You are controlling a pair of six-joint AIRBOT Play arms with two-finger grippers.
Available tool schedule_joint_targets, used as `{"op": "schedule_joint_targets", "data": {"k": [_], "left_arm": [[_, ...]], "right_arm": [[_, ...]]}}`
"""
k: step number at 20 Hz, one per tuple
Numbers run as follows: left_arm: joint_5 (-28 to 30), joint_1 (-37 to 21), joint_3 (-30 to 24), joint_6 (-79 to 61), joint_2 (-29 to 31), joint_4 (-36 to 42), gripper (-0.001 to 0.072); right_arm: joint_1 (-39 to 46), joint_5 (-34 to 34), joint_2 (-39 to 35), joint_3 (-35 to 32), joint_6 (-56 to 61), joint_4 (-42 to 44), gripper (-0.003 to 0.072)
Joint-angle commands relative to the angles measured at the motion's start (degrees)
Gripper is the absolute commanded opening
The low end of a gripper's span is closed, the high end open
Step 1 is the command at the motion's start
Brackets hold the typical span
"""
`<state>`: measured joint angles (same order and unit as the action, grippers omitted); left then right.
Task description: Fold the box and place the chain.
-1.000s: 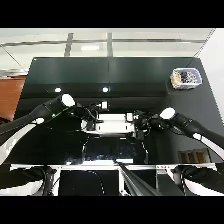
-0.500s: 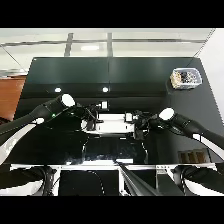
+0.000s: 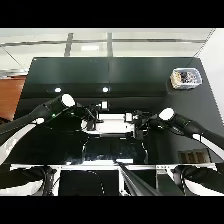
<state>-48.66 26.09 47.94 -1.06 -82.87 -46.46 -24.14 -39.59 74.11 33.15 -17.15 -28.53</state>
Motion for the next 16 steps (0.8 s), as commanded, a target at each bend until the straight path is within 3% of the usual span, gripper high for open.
{"op": "schedule_joint_targets", "data": {"k": [1, 4, 5, 6, 10, 11, 13, 14, 16], "left_arm": [[-0.02, 0.02, -0.02, 0.00, -0.04, 0.02, 0.0027], [0.02, 0.02, -0.02, 0.00, -0.04, 0.00, 0.0027], [0.02, 0.02, -0.02, -0.02, -0.04, 0.00, 0.0027], [0.00, 0.02, -0.02, 0.00, -0.04, 0.02, 0.0027], [0.00, 0.00, 0.07, 0.00, 0.02, 0.00, 0.0033], [-0.20, -0.15, 0.17, 0.20, 0.28, -0.04, 0.0139], [-0.20, -0.66, 0.17, 3.06, 2.03, -1.05, 0.0551], [-0.33, -1.31, 0.20, 4.57, 3.43, -2.51, 0.0676], [-1.99, -3.19, 0.20, 7.80, 6.99, -6.32, 0.0703]], "right_arm": [[-0.04, 0.07, 0.04, 0.07, 0.02, -0.04, 0.0706], [-0.04, 0.04, 0.04, 0.07, 0.00, -0.04, 0.0704], [-0.04, 0.02, 0.04, 0.07, 0.00, -0.07, 0.0592], [-0.04, 0.02, 0.04, 0.07, 0.00, -0.07, 0.0534], [-0.04, 0.02, 0.04, 0.07, 0.00, -0.07, 0.0532], [-0.04, 0.02, 0.04, 0.07, 0.00, -0.07, 0.0531], [-0.04, 0.02, 0.04, 0.07, 0.00, -0.04, 0.0531], [-0.04, 0.02, 0.04, 0.07, 0.00, -0.04, 0.0532], [-0.04, 0.04, 0.04, 0.07, 0.00, -0.04, 0.0530]]}}
